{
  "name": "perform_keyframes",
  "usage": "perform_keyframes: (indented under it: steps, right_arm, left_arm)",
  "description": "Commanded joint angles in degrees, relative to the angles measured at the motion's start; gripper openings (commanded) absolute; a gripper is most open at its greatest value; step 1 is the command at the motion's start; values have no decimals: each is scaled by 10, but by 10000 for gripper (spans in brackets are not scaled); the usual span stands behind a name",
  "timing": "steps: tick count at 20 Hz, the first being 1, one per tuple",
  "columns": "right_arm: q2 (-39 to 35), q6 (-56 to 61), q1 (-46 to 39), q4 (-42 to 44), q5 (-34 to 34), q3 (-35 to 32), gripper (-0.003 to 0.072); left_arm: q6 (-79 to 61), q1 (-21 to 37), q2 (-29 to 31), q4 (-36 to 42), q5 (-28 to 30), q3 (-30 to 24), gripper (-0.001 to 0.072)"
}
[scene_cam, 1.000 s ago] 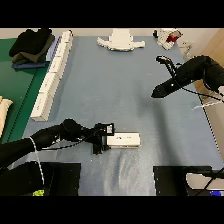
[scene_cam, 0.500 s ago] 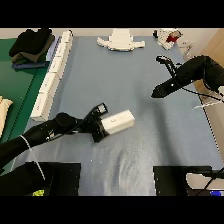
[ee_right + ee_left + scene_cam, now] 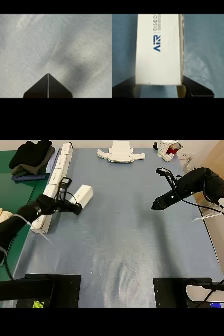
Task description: Fold the box.
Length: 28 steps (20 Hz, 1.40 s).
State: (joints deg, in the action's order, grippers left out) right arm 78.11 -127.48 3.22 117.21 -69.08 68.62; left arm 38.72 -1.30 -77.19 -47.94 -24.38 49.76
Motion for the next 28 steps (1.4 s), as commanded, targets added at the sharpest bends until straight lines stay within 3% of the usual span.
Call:
perform_keyframes:
  steps: [1,5,10,15,28]
  right_arm:
    - [0,0,0,0,0,0,6]
    - [0,0,0,0,0,0,6]
    - [0,0,0,0,0,0,6]
    - [0,0,0,0,0,0,6]
    - [0,0,0,0,0,0,6]
  left_arm:
    - [53,70,-103,-26,-37,121,463]
    - [79,78,-190,-53,-50,220,464]
    - [156,78,-243,-122,-56,280,463]
    - [160,78,-246,-128,-19,281,464]
    - [160,77,-246,-131,-17,281,464]
